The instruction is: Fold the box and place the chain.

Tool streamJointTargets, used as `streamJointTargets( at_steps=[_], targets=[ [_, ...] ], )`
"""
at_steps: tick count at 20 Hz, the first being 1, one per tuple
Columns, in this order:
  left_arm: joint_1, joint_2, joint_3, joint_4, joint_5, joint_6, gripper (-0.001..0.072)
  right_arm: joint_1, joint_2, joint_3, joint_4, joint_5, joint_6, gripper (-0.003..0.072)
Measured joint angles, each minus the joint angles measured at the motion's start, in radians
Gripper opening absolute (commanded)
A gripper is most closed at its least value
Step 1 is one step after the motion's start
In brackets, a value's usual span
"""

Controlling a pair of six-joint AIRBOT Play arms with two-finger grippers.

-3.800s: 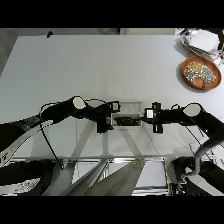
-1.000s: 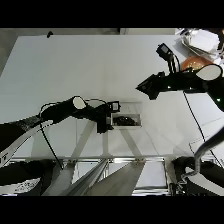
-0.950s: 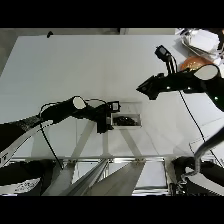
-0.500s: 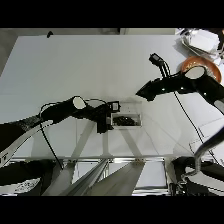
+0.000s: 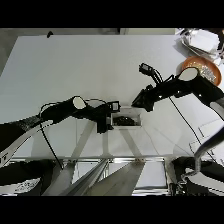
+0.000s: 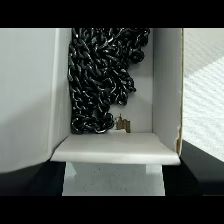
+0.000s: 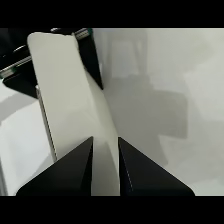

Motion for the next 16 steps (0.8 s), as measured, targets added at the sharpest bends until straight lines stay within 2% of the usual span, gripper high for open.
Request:
streamJointTargets(
  at_steps=[8,13,16],
  targets=[
    [0.0,0.0,0.0,0.0,0.0,0.0,0.0316,0.012,0.078,0.0,-0.045,0.079,-0.067,0.0161],
    [0.0,0.0,0.0,0.0,0.0,0.0,0.0316,0.069,0.091,0.0,-0.113,0.097,-0.08,0.0162],
    [0.0,0.0,0.0,0.0,0.0,0.0,0.0316,0.095,0.093,0.0,-0.141,0.097,-0.081,0.0208]
  ],
)
